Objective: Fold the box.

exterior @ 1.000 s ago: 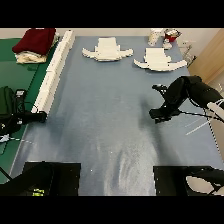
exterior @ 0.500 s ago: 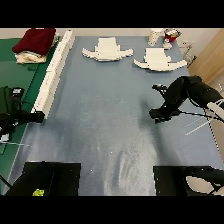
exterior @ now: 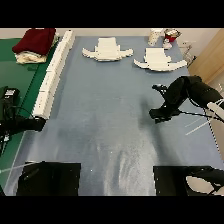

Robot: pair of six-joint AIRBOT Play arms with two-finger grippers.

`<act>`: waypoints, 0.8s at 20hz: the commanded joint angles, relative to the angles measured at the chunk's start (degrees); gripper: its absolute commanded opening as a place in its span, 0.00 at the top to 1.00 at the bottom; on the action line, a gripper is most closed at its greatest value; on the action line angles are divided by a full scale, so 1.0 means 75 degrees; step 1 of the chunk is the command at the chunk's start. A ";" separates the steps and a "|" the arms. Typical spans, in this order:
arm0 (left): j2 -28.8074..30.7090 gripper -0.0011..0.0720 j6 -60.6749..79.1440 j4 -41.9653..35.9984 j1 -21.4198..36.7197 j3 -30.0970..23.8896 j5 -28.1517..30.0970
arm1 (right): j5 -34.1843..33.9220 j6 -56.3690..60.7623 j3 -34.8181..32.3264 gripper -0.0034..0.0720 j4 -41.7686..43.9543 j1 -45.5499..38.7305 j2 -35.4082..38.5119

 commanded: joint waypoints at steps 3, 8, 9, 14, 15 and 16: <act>0.1087 0.97 -0.0793 -0.0673 0.0003 0.0399 -0.1390 | 0.0000 0.0000 0.0009 0.93 0.0000 -0.0003 -0.0006; -0.0560 0.97 -0.0819 -0.1705 -0.1416 0.1670 -0.1201 | 0.0000 0.0000 0.0009 0.93 0.0000 -0.0003 -0.0006; -0.1137 0.97 -0.0938 -0.1699 -0.1979 0.2078 -0.1186 | 0.0000 0.0000 0.0009 0.93 0.0000 -0.0003 -0.0006; -0.3821 0.97 -0.1227 -0.1649 -0.5045 0.3838 -0.0379 | 0.0000 0.0000 0.0009 0.93 0.0000 -0.0003 -0.0006; -0.4281 0.97 -0.1227 -0.1649 -0.5619 0.4074 -0.0143 | 0.0000 0.0000 0.0009 0.93 0.0000 -0.0003 -0.0006; -0.4651 0.97 -0.1227 -0.1649 -0.6088 0.4220 0.0067 | 0.0000 0.0000 0.0009 0.93 0.0000 -0.0003 -0.0006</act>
